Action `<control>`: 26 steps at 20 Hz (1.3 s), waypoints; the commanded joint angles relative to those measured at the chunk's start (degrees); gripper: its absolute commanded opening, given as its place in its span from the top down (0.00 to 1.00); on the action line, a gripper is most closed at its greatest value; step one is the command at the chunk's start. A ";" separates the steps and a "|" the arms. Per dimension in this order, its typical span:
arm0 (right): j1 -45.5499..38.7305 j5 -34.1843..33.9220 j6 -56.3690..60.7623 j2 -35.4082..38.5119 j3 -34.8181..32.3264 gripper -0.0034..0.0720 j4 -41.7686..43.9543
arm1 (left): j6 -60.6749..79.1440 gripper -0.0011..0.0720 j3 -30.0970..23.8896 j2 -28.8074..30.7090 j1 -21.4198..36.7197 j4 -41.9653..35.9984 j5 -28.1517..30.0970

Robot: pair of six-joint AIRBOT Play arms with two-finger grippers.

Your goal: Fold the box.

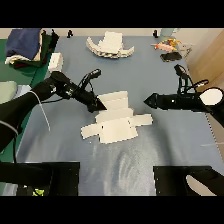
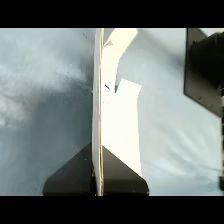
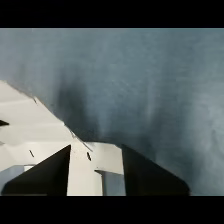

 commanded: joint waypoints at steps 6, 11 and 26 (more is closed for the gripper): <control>0.15 -0.72 1.95 -0.31 2.05 0.60 -0.31 | 23.65 0.97 -21.29 17.90 -11.26 -4.39 27.71; 0.15 -0.90 1.36 -2.75 1.99 0.60 -0.31 | 24.37 0.97 -25.05 22.10 -16.37 -4.17 32.94; 0.39 -2.56 -0.48 -2.78 1.64 0.61 -0.17 | 21.70 0.97 -22.49 22.62 -20.57 8.37 42.49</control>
